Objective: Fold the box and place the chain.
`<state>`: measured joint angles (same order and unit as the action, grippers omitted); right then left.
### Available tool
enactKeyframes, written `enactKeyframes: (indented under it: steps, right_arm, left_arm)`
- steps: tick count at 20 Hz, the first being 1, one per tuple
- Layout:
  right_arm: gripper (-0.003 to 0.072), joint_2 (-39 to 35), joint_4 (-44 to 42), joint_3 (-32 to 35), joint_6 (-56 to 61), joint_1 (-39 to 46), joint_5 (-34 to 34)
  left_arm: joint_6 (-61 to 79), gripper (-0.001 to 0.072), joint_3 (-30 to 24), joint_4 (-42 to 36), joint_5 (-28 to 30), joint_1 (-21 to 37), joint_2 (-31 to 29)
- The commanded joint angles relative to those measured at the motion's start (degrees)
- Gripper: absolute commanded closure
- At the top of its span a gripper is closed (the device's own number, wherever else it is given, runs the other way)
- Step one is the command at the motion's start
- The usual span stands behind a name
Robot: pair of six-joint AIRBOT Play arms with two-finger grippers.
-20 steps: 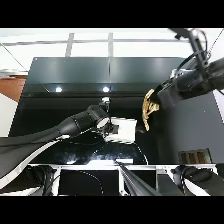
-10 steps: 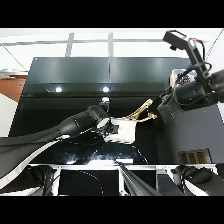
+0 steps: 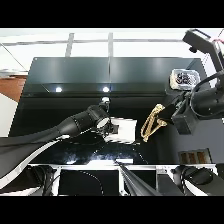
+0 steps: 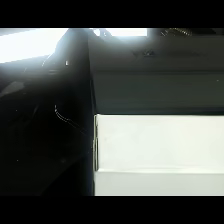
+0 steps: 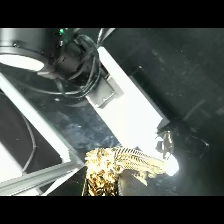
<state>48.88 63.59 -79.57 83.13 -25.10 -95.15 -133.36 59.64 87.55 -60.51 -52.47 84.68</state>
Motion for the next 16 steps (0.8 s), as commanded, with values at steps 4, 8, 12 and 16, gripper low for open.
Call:
enactKeyframes:
  steps: [4,8,12,16]
  right_arm:
    - [0.0661,-0.52,-6.64,0.26,0.42,-0.02,4.83]
    - [0.0661,-0.52,-7.17,4.76,0.39,-0.02,8.02]
    - [0.0661,-0.52,-7.23,12.48,0.39,-0.02,11.67]
    - [0.0661,-0.52,-13.14,20.50,0.22,-0.11,20.24]
  left_arm:
    - [0.02,0.0681,0.02,0.02,0.00,0.02,0.00]
    - [0.02,0.0681,0.02,0.02,0.00,0.02,0.00]
    - [0.02,0.0681,0.02,0.02,0.00,0.02,0.00]
    - [0.02,0.0681,0.02,0.02,0.00,0.02,0.00]
